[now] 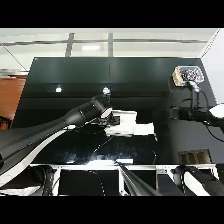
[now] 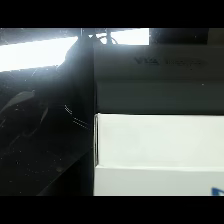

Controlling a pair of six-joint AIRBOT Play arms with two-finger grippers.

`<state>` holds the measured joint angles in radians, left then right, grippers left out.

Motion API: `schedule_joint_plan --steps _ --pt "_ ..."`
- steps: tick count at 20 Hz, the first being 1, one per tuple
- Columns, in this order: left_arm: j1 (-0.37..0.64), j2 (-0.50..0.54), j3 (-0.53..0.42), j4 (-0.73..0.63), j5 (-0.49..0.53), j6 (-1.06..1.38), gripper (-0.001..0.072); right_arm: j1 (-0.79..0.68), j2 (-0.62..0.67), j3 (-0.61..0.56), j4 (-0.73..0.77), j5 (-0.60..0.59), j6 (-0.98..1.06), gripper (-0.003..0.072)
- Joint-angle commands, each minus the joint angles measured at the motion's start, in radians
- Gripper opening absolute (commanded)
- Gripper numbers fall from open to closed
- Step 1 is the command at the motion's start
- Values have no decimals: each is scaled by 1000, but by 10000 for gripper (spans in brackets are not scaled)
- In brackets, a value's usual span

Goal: Fold the box and place the chain.

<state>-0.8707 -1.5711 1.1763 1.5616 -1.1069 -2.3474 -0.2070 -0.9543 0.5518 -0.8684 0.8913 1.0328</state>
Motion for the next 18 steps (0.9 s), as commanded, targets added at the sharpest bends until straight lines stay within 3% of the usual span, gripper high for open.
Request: schedule_joint_plan --steps 1,3,5,8,12,16,17,18 --pt "1 0 1 0 -6 -1 29 -123 -43 -51 -45 123 257 11" --pt "1 0 1 0 -6 -1 29 -81 -125 -60 -13 201 220 11" --pt "1 0 1 0 -6 -1 29 -14 -222 -60 114 275 78 11" --pt "1 0 1 0 -6 -1 29 93 -335 -60 239 232 17 11" --pt "2 0 1 1 -24 -1 29 192 -371 -56 327 160 -64 13" --pt "7 0 1 1 -32 -1 29 206 -369 13 340 237 -105 16" --pt "7 0 1 1 -32 -1 29 206 -367 44 327 272 -106 89" --pt "7 0 1 1 -32 -1 29 206 -366 77 324 311 -103 327"
